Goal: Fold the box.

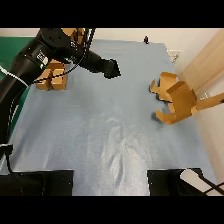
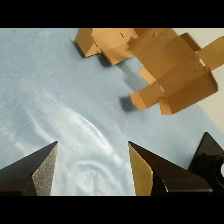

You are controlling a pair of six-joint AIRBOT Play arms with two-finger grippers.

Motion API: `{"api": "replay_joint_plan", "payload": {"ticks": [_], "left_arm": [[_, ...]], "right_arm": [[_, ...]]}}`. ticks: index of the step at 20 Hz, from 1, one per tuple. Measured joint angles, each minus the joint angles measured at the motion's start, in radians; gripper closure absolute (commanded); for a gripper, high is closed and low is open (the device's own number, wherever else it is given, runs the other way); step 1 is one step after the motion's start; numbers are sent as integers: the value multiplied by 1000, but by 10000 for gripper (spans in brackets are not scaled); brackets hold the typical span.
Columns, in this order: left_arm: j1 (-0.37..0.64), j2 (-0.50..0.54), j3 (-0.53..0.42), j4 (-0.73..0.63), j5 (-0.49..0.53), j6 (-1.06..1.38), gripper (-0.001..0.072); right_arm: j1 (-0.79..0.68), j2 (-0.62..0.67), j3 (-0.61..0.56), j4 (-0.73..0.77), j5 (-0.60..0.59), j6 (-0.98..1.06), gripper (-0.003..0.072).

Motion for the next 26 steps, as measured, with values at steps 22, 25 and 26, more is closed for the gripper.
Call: {"api": "replay_joint_plan", "payload": {"ticks": [22,25,26], "left_arm": [[428,173,-19,-19,-215,-55,20],[432,174,-57,-17,-216,-58,20],[433,174,-73,-17,-215,-57,20]], "right_arm": [[856,-333,-539,978,-558,-588,682],[874,-420,-551,977,-585,-625,682],[877,-437,-553,967,-600,-626,682]]}}
